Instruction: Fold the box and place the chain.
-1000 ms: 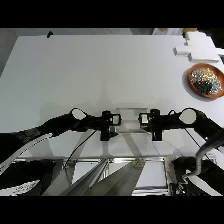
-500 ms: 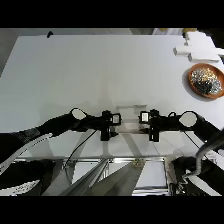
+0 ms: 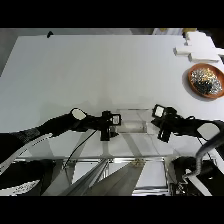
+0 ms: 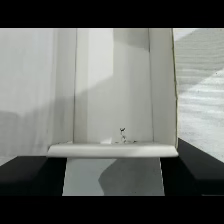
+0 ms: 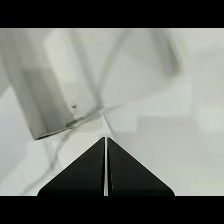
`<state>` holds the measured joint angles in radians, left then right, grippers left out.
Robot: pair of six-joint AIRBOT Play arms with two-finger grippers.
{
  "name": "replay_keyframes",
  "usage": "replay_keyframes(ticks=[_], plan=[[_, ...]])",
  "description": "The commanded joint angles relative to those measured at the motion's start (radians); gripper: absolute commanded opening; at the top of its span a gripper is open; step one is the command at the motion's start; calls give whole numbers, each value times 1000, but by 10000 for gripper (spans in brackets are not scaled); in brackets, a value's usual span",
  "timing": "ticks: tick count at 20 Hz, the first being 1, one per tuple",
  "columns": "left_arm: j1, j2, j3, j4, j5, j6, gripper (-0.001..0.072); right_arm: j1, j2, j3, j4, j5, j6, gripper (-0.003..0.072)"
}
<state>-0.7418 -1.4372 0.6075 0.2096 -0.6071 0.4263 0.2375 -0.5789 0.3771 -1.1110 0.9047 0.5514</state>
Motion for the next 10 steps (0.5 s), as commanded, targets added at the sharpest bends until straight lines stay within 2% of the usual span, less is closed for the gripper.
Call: replay_keyframes(ticks=[1,3,5,10], plan=[[-1,1,1,0,1,0,323,-111,76,22,-122,26,488,18],[0,1,1,0,1,0,323,-219,46,23,-199,26,700,18],[0,1,1,0,1,0,323,-311,-15,23,-221,64,772,18],[-1,1,1,0,1,0,323,-337,-253,21,-72,159,803,18]])
